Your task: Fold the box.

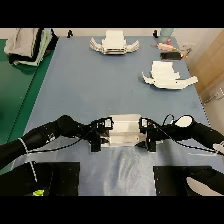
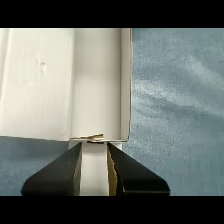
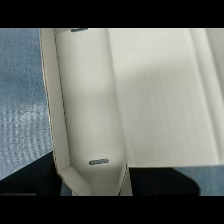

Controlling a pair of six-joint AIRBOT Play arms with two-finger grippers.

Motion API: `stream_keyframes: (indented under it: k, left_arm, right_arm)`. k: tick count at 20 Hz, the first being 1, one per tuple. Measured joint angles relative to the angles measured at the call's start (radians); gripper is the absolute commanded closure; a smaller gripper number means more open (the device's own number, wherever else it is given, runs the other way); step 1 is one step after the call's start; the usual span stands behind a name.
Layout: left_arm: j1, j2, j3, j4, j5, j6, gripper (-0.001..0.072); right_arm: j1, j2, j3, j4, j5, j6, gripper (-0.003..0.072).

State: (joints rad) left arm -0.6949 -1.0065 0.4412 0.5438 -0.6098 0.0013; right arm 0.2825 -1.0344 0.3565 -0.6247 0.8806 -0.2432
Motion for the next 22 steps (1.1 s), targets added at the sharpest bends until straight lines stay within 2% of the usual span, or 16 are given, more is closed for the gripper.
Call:
stream_keyframes:
  k: [7,8,9,10,11,18,19,21,22]
  left_arm:
    - [-0.036,-0.018,0.0,-0.117,0.039,0.049,0.0484]
    - [-0.042,-0.026,0.0,-0.14,0.041,0.06,0.0451]
    - [-0.047,-0.033,0.0,-0.161,0.042,0.071,0.03]
    - [-0.05,-0.039,0.0,-0.175,0.043,0.081,0.0095]
    - [-0.053,-0.044,0.0,-0.185,0.047,0.09,0.0035]
    - [-0.059,-0.056,0.0,-0.208,0.045,0.103,0.0046]
    - [-0.059,-0.053,0.0,-0.198,0.045,0.089,0.0209]
    - [-0.059,-0.034,0.0,-0.136,0.036,0.014,0.0619]
    - [-0.059,-0.018,0.0,-0.078,0.03,-0.039,0.0694]
  right_arm:
    - [0.0,0.0,0.0,0.0,0.0,0.0,0.0193]
    - [0.0,0.0,0.0,0.0,0.0,-0.001,0.0194]
    - [0.0,0.0,0.0,0.0,0.0,-0.001,0.0193]
    - [0.0,0.0,0.0,0.0,0.0,-0.001,0.0193]
    - [0.0,0.0,0.0,-0.002,0.0,-0.005,0.0194]
    - [0.0,0.0,0.0,-0.002,0.0,-0.002,0.0194]
    - [0.0,0.0,0.0,-0.002,0.0,-0.002,0.0194]
    - [0.0,0.0,0.0,0.0,0.0,0.0,0.0194]
    - [0.0,0.0,0.0,0.0,0.0,0.0,0.0193]
